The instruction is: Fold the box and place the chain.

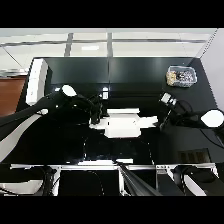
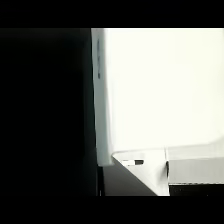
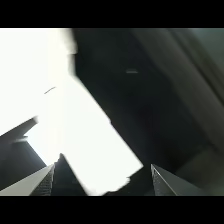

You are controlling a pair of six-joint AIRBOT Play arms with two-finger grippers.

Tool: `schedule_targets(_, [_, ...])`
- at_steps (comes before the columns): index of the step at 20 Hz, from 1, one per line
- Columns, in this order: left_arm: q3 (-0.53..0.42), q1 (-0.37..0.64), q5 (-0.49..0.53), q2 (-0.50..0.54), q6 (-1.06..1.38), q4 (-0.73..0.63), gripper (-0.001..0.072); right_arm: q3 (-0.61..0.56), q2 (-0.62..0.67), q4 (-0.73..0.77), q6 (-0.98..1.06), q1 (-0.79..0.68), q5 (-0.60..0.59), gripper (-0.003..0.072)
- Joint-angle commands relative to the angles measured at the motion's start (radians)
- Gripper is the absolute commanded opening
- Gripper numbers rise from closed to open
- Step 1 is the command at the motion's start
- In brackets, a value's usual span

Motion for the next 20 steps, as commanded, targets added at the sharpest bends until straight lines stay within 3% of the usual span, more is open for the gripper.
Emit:
schedule_targets(1, [0.011,-0.004,-0.010,-0.024,-0.010,0.014,0.0024,-0.046,-0.035,0.103,-0.185,0.031,0.039,0.0680])
schedule_targets(8, [0.011,-0.004,-0.018,-0.024,-0.010,0.014,0.0024,-0.046,-0.180,0.117,-0.290,0.204,0.010,0.0681])
schedule_targets(10, [0.011,-0.004,-0.018,-0.024,-0.010,0.014,0.0024,-0.046,-0.192,0.121,-0.290,0.227,0.006,0.0684])
schedule_targets(11, [0.011,-0.004,-0.018,-0.024,-0.010,0.014,0.0024,-0.046,-0.197,0.142,-0.290,0.228,0.003,0.0720])
schedule_targets(20, [0.011,-0.004,-0.018,-0.024,-0.010,0.013,0.0024,-0.046,-0.262,0.157,-0.342,0.314,-0.101,0.0719])
